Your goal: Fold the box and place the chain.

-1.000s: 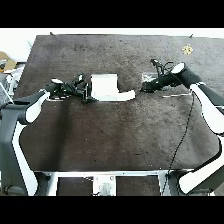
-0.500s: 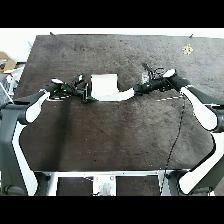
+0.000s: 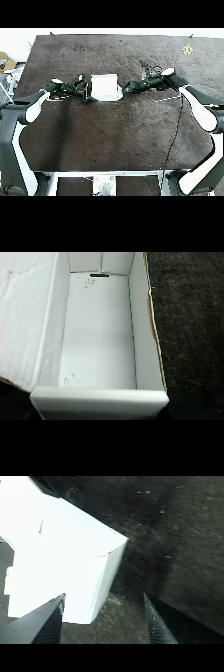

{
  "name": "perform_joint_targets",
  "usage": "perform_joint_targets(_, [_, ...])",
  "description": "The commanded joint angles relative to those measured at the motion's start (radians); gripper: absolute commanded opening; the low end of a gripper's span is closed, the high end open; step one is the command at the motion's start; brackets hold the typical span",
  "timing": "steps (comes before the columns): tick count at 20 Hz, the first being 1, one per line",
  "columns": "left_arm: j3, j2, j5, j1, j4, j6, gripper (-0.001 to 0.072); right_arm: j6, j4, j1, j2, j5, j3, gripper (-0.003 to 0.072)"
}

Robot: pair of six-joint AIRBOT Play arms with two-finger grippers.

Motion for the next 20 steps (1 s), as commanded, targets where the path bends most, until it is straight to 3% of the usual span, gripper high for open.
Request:
perform_joint_targets(1, [0.0,-0.001,0.0,0.001,0.0,0.0,0.0282,0.006,0.026,0.031,0.001,-0.019,0.001,0.0564])
perform_joint_targets(3, [0.0,-0.001,0.0,0.001,0.0,0.0,0.0281,0.013,0.039,0.043,0.001,-0.029,0.001,0.0551])
perform_joint_targets(4, [0.0,-0.001,0.0,0.001,0.0,0.0,0.0281,0.024,0.038,0.051,0.001,-0.033,0.001,0.0498])
perform_joint_targets(5, [0.0,-0.001,0.0,0.001,0.0,0.0,0.0281,0.024,0.038,0.061,0.0,-0.043,0.001,0.0378])
perform_joint_targets(9, [0.0,-0.001,0.0,0.001,0.0,0.0,0.0281,0.065,0.026,0.09,0.001,-0.1,0.005,0.0376])
perform_joint_targets(11, [0.0,-0.001,0.0,0.001,0.0,0.0,0.0281,0.125,-0.036,0.107,0.001,-0.122,0.006,0.0479])
perform_joint_targets(20, [0.0,-0.001,0.0,0.001,0.0,0.0,0.0282,0.303,-0.244,0.194,0.0,-0.185,0.092,0.0484])
